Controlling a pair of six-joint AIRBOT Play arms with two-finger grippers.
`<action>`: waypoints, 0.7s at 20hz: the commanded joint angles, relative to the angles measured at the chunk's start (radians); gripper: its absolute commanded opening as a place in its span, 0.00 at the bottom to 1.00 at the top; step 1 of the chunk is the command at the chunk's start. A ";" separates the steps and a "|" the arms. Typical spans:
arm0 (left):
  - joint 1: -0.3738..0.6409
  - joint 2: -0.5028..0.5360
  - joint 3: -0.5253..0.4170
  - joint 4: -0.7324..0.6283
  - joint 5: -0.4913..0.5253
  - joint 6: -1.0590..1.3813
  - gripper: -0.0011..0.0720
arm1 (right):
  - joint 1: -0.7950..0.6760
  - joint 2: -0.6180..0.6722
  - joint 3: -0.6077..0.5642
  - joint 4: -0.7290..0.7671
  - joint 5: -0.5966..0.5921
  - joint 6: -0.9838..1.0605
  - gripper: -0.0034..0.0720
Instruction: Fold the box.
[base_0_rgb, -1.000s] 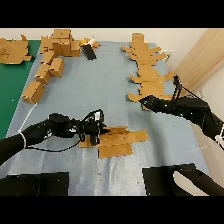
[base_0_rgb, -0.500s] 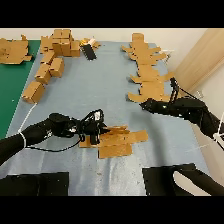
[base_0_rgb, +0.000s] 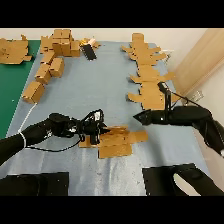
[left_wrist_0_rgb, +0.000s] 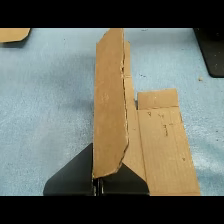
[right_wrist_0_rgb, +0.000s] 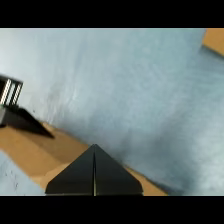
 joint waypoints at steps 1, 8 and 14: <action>0.000 0.000 0.001 0.000 0.000 0.000 0.03 | 0.107 0.199 -0.081 -0.207 -0.032 0.178 0.05; 0.000 0.000 0.001 0.000 0.000 0.000 0.03 | 0.476 0.349 -0.184 -0.380 -0.162 0.148 0.05; 0.000 0.000 0.001 0.000 0.000 0.000 0.03 | 0.908 0.308 -0.184 -0.870 0.013 0.502 0.05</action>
